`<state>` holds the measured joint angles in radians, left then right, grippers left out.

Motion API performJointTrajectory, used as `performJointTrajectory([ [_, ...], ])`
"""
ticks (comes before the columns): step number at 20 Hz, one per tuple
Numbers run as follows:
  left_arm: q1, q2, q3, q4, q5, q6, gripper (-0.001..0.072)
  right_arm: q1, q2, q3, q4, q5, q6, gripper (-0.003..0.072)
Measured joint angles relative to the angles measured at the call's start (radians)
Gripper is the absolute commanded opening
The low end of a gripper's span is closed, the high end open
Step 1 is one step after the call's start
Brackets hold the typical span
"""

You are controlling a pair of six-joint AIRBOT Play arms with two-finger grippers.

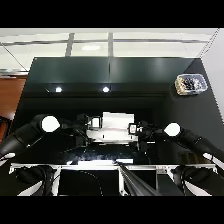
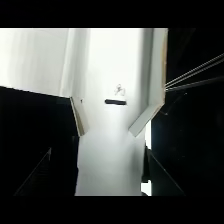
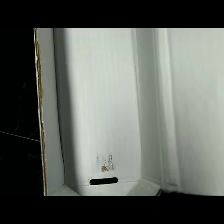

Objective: Fold the box and place the chain.

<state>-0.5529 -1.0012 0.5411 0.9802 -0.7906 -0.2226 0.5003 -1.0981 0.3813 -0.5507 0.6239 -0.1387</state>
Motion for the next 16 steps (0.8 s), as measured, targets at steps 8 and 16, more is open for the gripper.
performJointTrajectory([
  [8, -0.052, -0.080, -0.020, -0.126, 0.088, 0.069, 0.0579, 0.000, 0.000, 0.000, 0.000, 0.000, 0.000, 0.0110],
  [16, -0.083, -0.112, -0.021, -0.175, 0.115, 0.085, 0.0389, 0.000, 0.000, 0.000, 0.000, 0.000, 0.000, 0.0110],
])
